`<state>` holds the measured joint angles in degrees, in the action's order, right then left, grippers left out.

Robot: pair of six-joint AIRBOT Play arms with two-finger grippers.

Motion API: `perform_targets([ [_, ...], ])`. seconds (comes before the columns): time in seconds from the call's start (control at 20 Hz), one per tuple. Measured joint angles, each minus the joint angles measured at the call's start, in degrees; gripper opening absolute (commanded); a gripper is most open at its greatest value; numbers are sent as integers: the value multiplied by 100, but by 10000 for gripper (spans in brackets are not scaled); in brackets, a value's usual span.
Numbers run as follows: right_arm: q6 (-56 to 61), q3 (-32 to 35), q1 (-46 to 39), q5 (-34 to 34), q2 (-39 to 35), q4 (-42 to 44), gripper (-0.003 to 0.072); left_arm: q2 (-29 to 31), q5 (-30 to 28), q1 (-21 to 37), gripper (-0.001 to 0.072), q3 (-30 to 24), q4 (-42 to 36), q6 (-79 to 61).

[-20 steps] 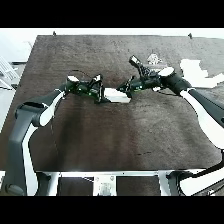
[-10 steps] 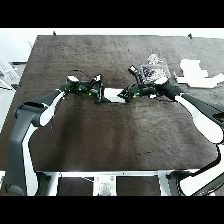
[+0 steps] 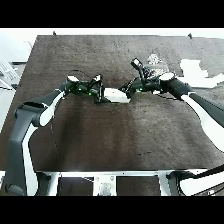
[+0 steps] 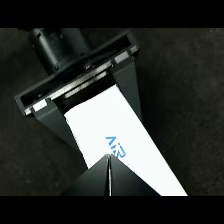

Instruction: Fold the box and place the chain.

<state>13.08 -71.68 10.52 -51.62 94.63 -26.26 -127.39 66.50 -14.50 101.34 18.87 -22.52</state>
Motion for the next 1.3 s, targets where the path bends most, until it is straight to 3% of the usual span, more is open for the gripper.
perform_targets([
  [0.2, 31, 22, 0, 4, -219, 48, 4, 0, -2, 0, 366, 0, 0, 0],
  [0.4, 212, 422, 2, 87, -1102, 61, 4, 2, -2, 0, 366, 0, -2, 0],
  [0.7, 544, 2096, -155, 758, -3082, 7, 5, 0, 7, 0, 366, 0, -2, 2],
  [0.9, 647, 3014, -195, 1126, -3976, -7, 6, 2, 13, 0, 363, 0, -2, 2],
  [0.95, 686, 3152, -205, 1187, -4098, -9, 6, 0, 15, 0, 138, 0, -2, 2],
  [1.0, 726, 3265, -205, 1239, -4197, -9, 6, 2, 17, 0, 22, 0, -2, 11],
  [1.3, 916, 3539, -205, 1314, -4417, -15, 6, 365, 210, 105, 17, 26, -151, 564],
])
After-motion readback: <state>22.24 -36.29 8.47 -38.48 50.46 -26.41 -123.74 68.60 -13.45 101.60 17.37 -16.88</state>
